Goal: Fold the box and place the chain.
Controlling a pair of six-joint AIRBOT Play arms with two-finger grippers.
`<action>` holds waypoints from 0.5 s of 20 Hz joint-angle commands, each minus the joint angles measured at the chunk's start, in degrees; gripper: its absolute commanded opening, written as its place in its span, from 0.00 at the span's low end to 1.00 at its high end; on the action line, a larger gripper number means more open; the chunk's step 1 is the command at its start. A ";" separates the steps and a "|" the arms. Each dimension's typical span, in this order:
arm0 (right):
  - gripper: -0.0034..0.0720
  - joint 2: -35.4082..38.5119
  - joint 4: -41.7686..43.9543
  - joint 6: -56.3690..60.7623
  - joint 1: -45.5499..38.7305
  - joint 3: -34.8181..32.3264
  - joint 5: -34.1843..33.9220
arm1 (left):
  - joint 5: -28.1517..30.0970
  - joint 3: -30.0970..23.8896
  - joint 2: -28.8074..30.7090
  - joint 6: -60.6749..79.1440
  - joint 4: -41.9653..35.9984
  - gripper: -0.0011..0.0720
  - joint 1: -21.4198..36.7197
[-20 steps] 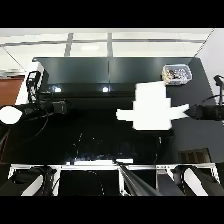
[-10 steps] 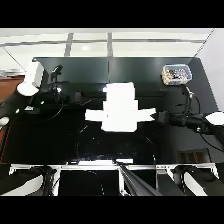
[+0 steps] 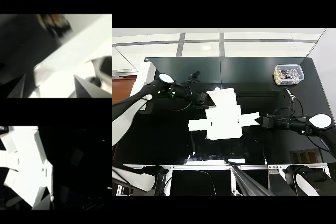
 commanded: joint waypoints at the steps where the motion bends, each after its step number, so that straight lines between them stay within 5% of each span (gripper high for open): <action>1: 0.06 0.02 0.11 -0.07 0.44 -0.04 -0.24 | -14.91 3.85 -6.51 8.13 -0.98 0.82 -0.33; 5: 0.06 0.02 0.11 -0.04 0.44 -0.04 -0.35 | -14.99 5.01 -6.56 17.03 -0.81 0.51 -0.31; 10: 0.06 0.02 0.07 -0.04 0.44 -0.04 -0.33 | -15.13 6.49 -6.75 18.21 -0.72 0.45 -0.52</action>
